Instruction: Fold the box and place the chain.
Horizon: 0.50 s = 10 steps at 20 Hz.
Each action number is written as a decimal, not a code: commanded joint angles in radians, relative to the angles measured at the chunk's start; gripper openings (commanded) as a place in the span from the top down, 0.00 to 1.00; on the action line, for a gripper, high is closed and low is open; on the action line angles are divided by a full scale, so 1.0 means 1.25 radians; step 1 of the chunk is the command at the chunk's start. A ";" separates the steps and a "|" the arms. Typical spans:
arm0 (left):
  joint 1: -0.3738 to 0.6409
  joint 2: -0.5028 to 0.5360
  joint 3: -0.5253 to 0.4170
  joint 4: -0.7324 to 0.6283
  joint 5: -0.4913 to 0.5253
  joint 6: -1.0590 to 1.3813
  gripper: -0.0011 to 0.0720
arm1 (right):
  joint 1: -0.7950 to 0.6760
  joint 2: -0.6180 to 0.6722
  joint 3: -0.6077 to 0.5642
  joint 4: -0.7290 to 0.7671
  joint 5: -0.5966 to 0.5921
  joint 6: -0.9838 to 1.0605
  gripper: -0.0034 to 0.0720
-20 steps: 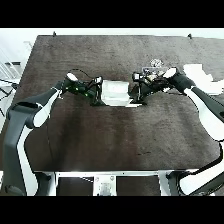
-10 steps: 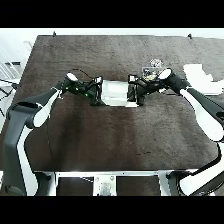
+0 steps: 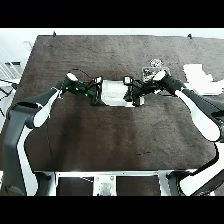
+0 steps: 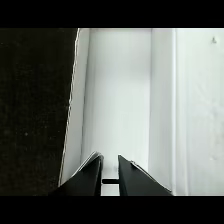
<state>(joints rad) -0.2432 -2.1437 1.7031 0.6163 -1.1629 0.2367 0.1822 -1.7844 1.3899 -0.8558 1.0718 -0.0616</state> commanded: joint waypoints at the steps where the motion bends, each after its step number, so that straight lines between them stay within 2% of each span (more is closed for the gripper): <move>1: 0.001 0.000 0.000 0.000 0.000 0.000 0.36 | 0.002 -0.005 0.000 0.006 -0.034 0.000 0.56; 2: 0.001 0.000 0.000 0.000 0.000 0.000 0.36 | 0.002 -0.005 0.000 0.009 -0.044 0.000 0.43; 5: 0.001 0.000 0.000 0.000 0.000 0.000 0.36 | 0.002 -0.005 0.000 0.008 -0.047 0.000 0.25; 7: 0.001 0.000 0.000 0.000 0.000 0.000 0.36 | 0.002 -0.005 0.000 0.008 -0.047 0.000 0.24; 9: 0.001 0.000 0.000 0.000 0.000 0.000 0.36 | 0.002 -0.005 0.000 0.008 -0.047 0.000 0.12; 10: 0.001 0.000 0.000 0.000 0.000 0.000 0.36 | 0.002 -0.005 0.000 0.008 -0.047 0.000 0.12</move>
<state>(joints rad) -0.2428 -2.1437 1.7031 0.6167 -1.1599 0.2356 0.1844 -1.7893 1.3899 -0.8463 1.0203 -0.0601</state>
